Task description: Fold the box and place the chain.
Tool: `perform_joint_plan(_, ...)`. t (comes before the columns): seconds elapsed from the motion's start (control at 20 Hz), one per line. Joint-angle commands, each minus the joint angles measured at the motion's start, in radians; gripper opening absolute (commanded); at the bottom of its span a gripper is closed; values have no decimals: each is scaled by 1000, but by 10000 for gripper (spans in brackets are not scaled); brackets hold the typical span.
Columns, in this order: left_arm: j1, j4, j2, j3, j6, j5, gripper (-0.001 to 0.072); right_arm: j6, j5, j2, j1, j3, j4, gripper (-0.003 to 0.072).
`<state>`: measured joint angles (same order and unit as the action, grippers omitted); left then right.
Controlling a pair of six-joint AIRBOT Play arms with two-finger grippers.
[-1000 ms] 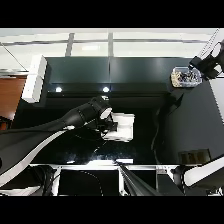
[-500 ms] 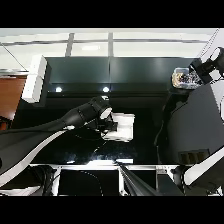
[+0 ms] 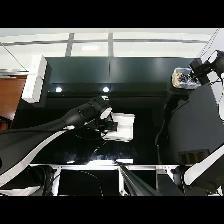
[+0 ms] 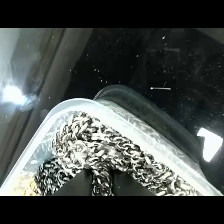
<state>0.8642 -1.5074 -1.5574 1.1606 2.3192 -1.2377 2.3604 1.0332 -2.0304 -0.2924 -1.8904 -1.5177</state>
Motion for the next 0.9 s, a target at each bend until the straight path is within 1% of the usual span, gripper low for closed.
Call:
perform_joint_plan(0.0, 0, 8, 0, 1, 0, -1, 31, -80, 8, 27, -7, -7, 0, 13)
perform_joint_plan(0.1, 0, 8, 0, 1, 0, -1, 31, -188, 15, 64, -19, -19, 26, 10)
perform_joint_plan(0.25, 0, 8, 0, 1, 0, 0, 31, -415, 82, 146, -40, -84, 53, 8)
perform_joint_plan(0.35, 0, 8, 0, 1, 0, 1, 31, -539, 121, 220, -50, -130, 101, 7)
perform_joint_plan(0.45, 0, 8, 0, 1, 0, 1, 30, -642, 143, 314, -51, -138, 170, 7)
perform_joint_plan(0.5, 0, 8, 0, 1, 0, 2, 31, -700, 175, 362, -51, -138, 201, 7)
perform_joint_plan(0.55, 0, 8, 0, 1, 0, 3, 31, -727, 195, 404, -53, -138, 237, 7)
perform_joint_plan(0.7, 0, 5, 0, 1, 0, 3, 31, -778, 209, 510, -97, -138, 468, 7)
perform_joint_plan(0.85, 0, 5, 0, 1, 0, 5, 31, -797, 239, 608, -124, -138, 573, 7)
